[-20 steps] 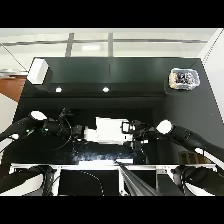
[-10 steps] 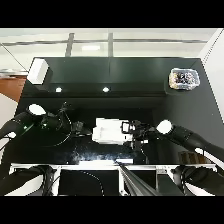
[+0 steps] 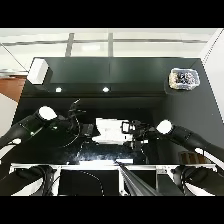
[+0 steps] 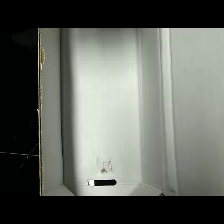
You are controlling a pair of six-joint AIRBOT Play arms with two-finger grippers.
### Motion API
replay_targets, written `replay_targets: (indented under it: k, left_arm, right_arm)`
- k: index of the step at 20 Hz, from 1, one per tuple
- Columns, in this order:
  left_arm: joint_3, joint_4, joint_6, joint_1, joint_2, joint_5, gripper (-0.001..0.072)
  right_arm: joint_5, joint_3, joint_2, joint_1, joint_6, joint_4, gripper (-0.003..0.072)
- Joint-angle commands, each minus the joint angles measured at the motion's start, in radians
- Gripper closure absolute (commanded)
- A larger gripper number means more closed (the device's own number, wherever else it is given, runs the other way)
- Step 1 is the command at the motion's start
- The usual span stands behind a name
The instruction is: Fold the box and place the chain.
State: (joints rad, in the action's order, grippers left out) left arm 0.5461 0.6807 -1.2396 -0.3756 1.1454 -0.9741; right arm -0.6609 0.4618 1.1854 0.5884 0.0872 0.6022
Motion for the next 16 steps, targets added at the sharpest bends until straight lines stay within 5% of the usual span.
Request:
replay_targets:
  k: [1,10,16]
  left_arm:
    - [0.001,0.041,-0.087,-0.092,-0.002,0.121,0.0078]
    - [0.005,0.217,-0.307,-0.157,-0.002,0.127,0.0092]
    - [0.143,0.624,-0.656,-0.323,-0.002,0.119,0.0093]
  right_arm:
    - [0.000,-0.001,0.000,0.000,0.000,0.000,0.0155]
    - [0.000,-0.001,0.000,0.000,0.000,0.000,0.0155]
    - [0.000,-0.001,0.000,0.000,0.000,0.000,0.0155]
